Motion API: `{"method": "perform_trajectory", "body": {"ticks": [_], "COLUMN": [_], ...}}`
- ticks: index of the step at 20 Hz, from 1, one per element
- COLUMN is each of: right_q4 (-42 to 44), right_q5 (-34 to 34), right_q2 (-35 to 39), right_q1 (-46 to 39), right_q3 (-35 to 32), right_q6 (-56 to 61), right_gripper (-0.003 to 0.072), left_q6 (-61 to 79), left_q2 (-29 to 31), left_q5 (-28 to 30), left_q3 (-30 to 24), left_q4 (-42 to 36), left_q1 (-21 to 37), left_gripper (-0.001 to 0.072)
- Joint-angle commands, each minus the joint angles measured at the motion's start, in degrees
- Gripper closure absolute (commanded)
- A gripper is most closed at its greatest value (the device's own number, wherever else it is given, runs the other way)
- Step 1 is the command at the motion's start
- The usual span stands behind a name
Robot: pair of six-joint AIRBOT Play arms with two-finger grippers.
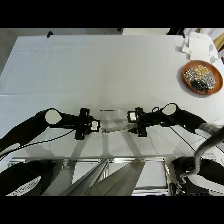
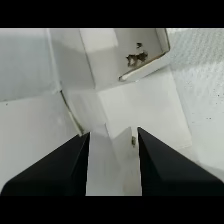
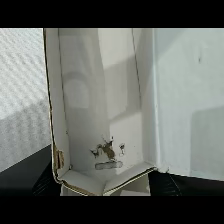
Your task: Fold the box and place the chain.
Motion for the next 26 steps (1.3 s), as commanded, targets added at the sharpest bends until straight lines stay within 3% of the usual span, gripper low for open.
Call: {"method": "perform_trajectory", "body": {"ticks": [1,4,6,8,26], "right_q4": [0.02,0.0,0.0,0.0,0.0], "right_q5": [0.0,-0.02,0.0,-0.02,0.0], "right_q2": [0.02,0.02,0.02,0.02,0.02], "right_q1": [-0.02,0.0,-0.02,0.0,-0.02], "right_q3": [0.0,0.0,0.0,0.0,0.0], "right_q6": [0.0,0.0,0.0,0.0,0.0], "right_gripper": [0.0394,0.0394,0.0394,0.0394,0.0394], "left_q6": [0.52,0.68,0.68,0.7,0.44], "left_q2": [-0.24,-0.26,-0.26,-0.26,-3.1], "left_q5": [0.46,0.94,0.68,1.22,7.21], "left_q3": [-0.04,-0.04,-0.04,-0.04,-0.04], "left_q4": [-0.31,-2.75,-3.85,-4.55,-13.18], "left_q1": [-1.88,-3.08,-3.26,-3.43,-6.99], "left_gripper": [0.04,0.0423,0.0597,0.0636,0.0619]}}
